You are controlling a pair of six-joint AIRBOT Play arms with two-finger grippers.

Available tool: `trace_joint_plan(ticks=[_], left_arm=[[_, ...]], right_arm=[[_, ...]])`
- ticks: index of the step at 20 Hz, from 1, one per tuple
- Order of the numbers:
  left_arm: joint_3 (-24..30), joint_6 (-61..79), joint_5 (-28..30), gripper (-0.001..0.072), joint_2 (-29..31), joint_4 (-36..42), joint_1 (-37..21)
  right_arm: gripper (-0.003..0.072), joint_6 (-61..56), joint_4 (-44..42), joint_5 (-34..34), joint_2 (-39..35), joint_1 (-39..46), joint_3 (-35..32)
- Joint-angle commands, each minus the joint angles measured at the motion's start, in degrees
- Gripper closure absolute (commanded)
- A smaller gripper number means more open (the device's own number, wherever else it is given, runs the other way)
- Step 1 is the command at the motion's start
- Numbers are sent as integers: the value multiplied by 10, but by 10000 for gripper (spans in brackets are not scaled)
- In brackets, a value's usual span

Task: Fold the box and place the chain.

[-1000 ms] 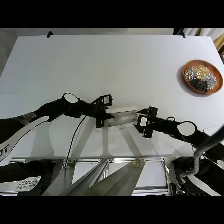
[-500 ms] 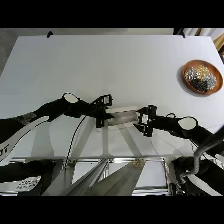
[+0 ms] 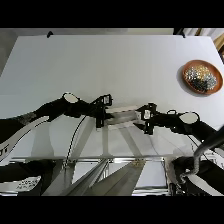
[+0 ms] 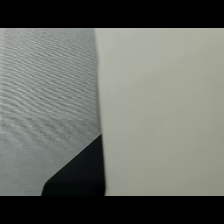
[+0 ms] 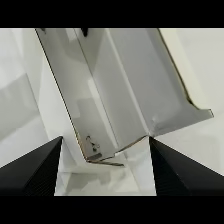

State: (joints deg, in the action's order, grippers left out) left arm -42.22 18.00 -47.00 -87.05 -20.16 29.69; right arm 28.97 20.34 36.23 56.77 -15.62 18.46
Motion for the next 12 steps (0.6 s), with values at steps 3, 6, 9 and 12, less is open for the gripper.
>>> trace_joint_plan(ticks=[3, 6, 9, 12], left_arm=[[0, 0, 0, 699, 0, 0, 0], [0, 0, 0, 699, 0, 0, 0], [0, 0, 0, 699, 0, 0, 0], [0, 0, 0, 699, 0, 0, 0]], right_arm=[[90, 1, 7, 12, 9, 15, 2], [89, 31, -1, 20, 21, 15, 2], [89, 46, -15, 30, 44, 15, 10], [89, 46, -17, 40, 68, 16, 27]])
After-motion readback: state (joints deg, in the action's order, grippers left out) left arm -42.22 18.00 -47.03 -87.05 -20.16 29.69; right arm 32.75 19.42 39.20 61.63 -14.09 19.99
